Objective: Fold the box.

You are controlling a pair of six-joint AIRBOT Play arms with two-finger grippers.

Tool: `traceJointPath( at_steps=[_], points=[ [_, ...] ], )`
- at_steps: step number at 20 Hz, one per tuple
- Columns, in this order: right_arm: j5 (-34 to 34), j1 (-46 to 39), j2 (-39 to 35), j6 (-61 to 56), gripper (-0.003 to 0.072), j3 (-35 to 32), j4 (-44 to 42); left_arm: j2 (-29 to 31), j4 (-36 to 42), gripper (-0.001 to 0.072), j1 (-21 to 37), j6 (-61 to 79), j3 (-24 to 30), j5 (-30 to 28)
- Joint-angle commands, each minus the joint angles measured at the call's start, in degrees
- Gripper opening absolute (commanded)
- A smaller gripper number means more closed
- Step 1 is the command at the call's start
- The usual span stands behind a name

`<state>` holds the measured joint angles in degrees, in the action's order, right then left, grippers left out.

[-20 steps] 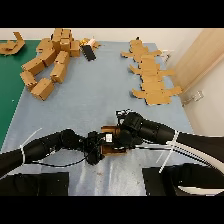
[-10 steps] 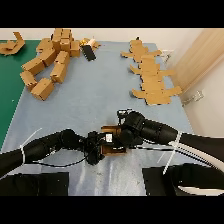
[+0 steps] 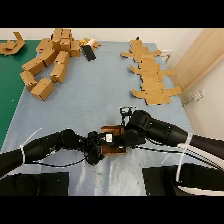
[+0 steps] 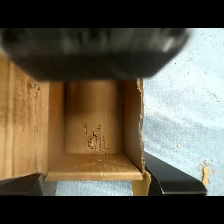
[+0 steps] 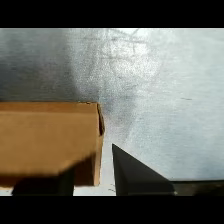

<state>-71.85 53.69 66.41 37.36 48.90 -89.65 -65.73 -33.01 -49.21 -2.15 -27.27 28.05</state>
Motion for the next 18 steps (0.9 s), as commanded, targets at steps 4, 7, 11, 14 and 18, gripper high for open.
traceJointPath(
  at_steps=[4, 7, 11, 14, 18],
  points=[
    [0.9, -0.15, -9.42, -2.97, 0.0214, 0.07, 2.47, 0.0, 0.0, 0.061, 0.0, 0.02, -0.04, -0.02],
    [0.26, -0.68, -11.3, -3.06, 0.0095, -0.07, 3.45, 0.0, 0.0, 0.0609, 0.0, 0.02, -0.04, -0.02],
    [-0.22, -2.78, -11.47, -2.64, 0.0012, -1.14, 4.42, 0.0, 0.0, 0.061, 0.0, 0.02, -0.04, -0.02],
    [1.92, -5.29, -11.63, 1.57, 0.0004, -2.73, 4.66, 0.0, 0.0, 0.0609, 0.0, 0.02, -0.04, -0.02],
    [14.84, -17.88, -13.0, 16.68, 0.0001, -6.62, -5.11, 0.0, 0.0, 0.061, 0.0, 0.02, -0.04, -0.02]
  ],
)
